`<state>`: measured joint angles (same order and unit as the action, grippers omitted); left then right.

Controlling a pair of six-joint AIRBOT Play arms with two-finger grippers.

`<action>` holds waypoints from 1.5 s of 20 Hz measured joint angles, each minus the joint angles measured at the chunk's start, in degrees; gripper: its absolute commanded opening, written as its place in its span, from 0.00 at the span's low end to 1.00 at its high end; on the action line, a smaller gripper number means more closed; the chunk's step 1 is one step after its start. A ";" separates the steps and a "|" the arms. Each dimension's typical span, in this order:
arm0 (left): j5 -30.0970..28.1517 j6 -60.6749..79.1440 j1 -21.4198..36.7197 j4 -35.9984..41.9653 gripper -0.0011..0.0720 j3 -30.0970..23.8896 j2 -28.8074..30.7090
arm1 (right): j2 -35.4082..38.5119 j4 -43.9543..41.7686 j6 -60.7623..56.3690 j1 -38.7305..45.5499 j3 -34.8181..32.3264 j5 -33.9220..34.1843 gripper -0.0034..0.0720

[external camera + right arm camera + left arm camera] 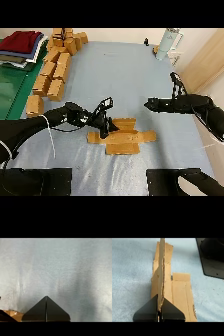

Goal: Fold the box.

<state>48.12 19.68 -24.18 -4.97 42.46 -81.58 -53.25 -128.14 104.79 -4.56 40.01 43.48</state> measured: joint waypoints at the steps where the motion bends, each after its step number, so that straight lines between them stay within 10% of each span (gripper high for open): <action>1: -0.02 -0.04 0.00 -0.04 0.03 0.00 0.00 | 0.81 0.76 -0.83 0.00 0.00 0.37 0.05; 7: -0.07 -0.15 0.00 -0.11 0.03 0.00 0.00 | 7.58 18.36 -12.94 -4.70 -0.09 10.86 0.05; 14: -0.09 -0.15 0.00 -0.11 0.03 0.00 0.00 | 15.58 29.73 -24.94 -35.21 -8.15 20.06 0.06; 16: -0.09 -0.15 0.00 -0.11 0.03 0.00 0.00 | 16.94 33.14 -27.74 -47.04 -11.61 19.63 0.61; 18: -0.09 -0.15 0.00 -0.11 0.03 0.00 0.00 | 16.92 37.86 -29.14 -56.57 -14.47 16.96 0.82; 30: -0.09 -0.15 0.00 -0.11 0.03 0.00 0.00 | 3.02 77.70 -35.45 -71.36 -18.80 3.30 0.81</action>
